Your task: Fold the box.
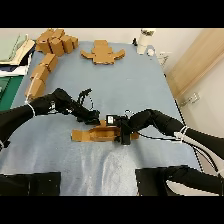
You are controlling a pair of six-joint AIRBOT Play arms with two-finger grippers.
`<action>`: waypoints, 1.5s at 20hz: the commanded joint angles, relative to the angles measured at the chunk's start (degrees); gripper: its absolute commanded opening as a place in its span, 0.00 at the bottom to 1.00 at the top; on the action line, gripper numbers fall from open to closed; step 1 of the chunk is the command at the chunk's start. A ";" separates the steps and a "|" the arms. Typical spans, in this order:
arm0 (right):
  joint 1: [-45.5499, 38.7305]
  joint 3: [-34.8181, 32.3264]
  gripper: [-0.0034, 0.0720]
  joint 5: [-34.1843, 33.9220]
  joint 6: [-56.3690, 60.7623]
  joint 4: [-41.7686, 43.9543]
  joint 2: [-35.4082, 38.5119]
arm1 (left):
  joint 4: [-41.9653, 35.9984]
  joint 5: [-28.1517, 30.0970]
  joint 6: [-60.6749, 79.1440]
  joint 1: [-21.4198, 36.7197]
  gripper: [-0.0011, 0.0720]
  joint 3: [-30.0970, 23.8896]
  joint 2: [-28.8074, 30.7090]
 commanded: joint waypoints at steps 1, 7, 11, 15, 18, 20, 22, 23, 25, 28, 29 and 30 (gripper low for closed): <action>-0.02 0.02 0.73 0.00 0.00 -0.02 -0.02 | 1.53 -0.35 -0.59 0.02 0.03 0.15 -1.44; -0.02 0.02 0.73 0.00 0.00 -0.02 -0.02 | 1.53 -2.34 7.28 3.37 0.03 4.57 1.92; -0.02 0.02 0.73 -0.02 0.00 -0.02 -0.02 | 1.51 -4.04 17.35 8.22 0.03 2.38 9.68; -0.02 0.02 0.73 -0.02 0.00 -0.22 -0.02 | 1.09 -5.57 31.71 11.98 0.03 -4.07 17.97; -0.02 0.02 0.73 0.00 0.00 -0.24 -0.02 | 1.09 -5.66 41.03 11.39 0.03 -8.98 24.09; -0.02 0.02 0.73 0.00 0.00 -0.24 -0.02 | 1.11 -2.51 46.18 9.99 0.03 -12.85 28.33; -0.02 0.02 0.73 -0.02 0.00 -0.24 -0.02 | -0.59 -0.39 58.62 8.55 0.03 -16.46 31.26; -0.02 0.02 0.73 0.00 0.00 -0.28 -0.02 | -4.00 0.00 66.93 9.25 0.04 -18.88 31.65; -0.02 0.02 0.73 0.00 0.00 -0.31 -0.02 | -9.60 3.56 79.65 9.42 0.96 -24.50 31.50; -0.02 0.02 0.73 -0.02 0.00 -0.46 -0.02 | -11.21 8.37 86.55 7.63 0.97 -29.27 30.82; -0.02 0.02 0.73 -0.02 0.00 -0.48 -0.02 | -10.91 9.11 86.84 6.71 0.97 -29.90 30.25; -0.02 0.02 0.73 0.00 0.00 -0.48 -0.02 | -9.92 9.03 86.82 5.73 0.97 -29.86 29.11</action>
